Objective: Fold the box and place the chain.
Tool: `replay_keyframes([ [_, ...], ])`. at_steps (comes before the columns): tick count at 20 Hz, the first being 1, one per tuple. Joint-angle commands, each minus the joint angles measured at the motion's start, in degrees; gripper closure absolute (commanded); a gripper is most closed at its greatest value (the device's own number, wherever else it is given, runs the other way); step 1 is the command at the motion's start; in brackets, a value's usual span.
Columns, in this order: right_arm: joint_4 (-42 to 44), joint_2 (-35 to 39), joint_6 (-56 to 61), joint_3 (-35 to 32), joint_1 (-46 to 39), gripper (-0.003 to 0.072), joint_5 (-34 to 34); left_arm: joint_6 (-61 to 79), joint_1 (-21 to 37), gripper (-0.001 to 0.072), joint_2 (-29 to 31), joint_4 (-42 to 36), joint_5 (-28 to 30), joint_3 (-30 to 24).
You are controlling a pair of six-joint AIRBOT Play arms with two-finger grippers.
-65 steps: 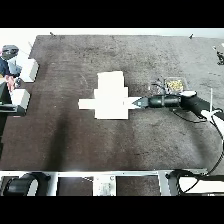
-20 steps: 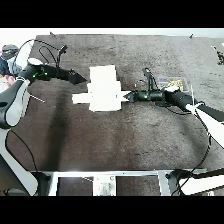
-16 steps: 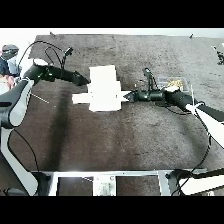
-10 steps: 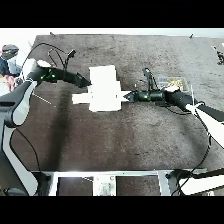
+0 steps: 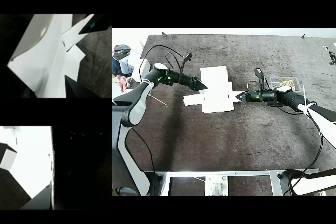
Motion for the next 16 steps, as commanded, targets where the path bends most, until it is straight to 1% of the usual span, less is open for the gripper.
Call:
replay_keyframes([
  [1, -0.13, -0.02, 0.00, -0.02, 0.04, 0.0677, 0.09, 0.57, -0.17, 0.0371, -0.07, 0.04, -0.87, 0.04],
  [3, -0.11, 0.00, -0.02, -0.02, 0.04, 0.0676, 0.85, 1.62, -0.17, 0.0375, -0.07, 0.98, -1.01, 0.04],
  [4, -0.09, 0.00, 0.00, -0.02, 0.04, 0.0677, 1.38, 1.88, -0.17, 0.0517, -0.07, 1.70, -1.42, 0.04],
  [5, -0.07, 0.00, 0.00, -0.02, 0.04, 0.0674, 1.60, 2.03, -0.17, 0.0530, -0.07, 2.75, -1.84, 0.04],
  [6, -0.02, 0.00, 0.02, -0.02, 0.04, 0.0521, 1.60, 2.29, -0.17, 0.0603, -0.07, 4.22, -2.45, 0.04],
  [7, -0.04, 0.04, 0.02, -0.02, 0.00, 0.0451, 1.60, 3.41, -0.17, 0.0608, -0.07, 6.16, -3.21, 0.04],
  [9, 0.35, 0.22, 0.00, 0.00, -0.61, 0.0463, 1.70, 5.09, -0.17, 0.0696, -0.07, 8.96, -3.58, 0.04],
  [12, 1.88, 1.14, -0.28, 0.00, -3.28, 0.0462, 4.50, 11.65, -0.17, 0.0697, -0.04, 8.96, -3.43, 0.15],
  [14, 2.54, 1.95, -0.92, 0.00, -5.92, 0.0462, 7.74, 13.66, -0.13, 0.0697, 0.00, 9.05, -1.75, 0.66],
  [16, 2.49, 2.86, -1.36, 0.00, -8.31, 0.0462, 9.55, 17.51, -0.13, 0.0698, 0.09, 9.18, -0.48, 0.68],
])
